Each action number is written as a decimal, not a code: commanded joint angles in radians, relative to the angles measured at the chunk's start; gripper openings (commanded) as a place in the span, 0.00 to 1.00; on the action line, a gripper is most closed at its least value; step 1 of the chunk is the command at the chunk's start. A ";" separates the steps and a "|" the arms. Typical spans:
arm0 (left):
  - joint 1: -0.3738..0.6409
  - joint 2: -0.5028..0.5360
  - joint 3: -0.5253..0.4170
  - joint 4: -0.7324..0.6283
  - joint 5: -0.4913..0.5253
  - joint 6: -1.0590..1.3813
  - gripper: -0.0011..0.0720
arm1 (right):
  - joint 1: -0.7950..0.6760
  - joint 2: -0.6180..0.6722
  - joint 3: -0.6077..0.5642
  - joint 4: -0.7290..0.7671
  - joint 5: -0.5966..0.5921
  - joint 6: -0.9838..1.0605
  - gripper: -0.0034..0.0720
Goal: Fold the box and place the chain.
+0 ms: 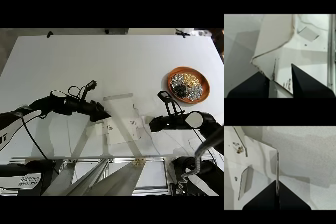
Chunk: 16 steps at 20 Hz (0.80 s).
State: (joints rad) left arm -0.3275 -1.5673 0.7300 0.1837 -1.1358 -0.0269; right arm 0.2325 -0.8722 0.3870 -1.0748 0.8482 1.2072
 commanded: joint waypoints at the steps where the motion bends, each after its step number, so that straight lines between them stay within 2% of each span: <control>1: -0.016 -0.031 0.032 -0.031 -0.116 0.026 0.38 | 0.001 -0.001 0.000 0.011 0.001 0.000 0.06; 4: -0.055 -0.046 0.056 0.027 -0.097 0.016 0.37 | 0.001 -0.001 0.000 0.011 0.004 0.000 0.06; 7: -0.073 -0.052 0.056 0.065 -0.034 0.023 0.05 | 0.001 -0.001 0.000 0.011 0.004 0.000 0.06; 8: -0.074 -0.052 0.056 0.059 -0.013 0.034 0.02 | 0.001 -0.001 0.000 0.011 0.004 0.000 0.06; 11: -0.074 -0.050 0.056 0.051 0.003 0.121 0.02 | 0.001 -0.001 0.000 0.010 0.004 0.000 0.06; 16: -0.056 -0.050 0.056 0.071 -0.004 0.132 0.03 | 0.001 -0.001 0.000 0.010 0.005 0.000 0.06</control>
State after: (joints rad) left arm -0.3931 -1.6165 0.7849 0.2432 -1.1446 0.0864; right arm 0.2325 -0.8722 0.3866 -1.0618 0.8532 1.2072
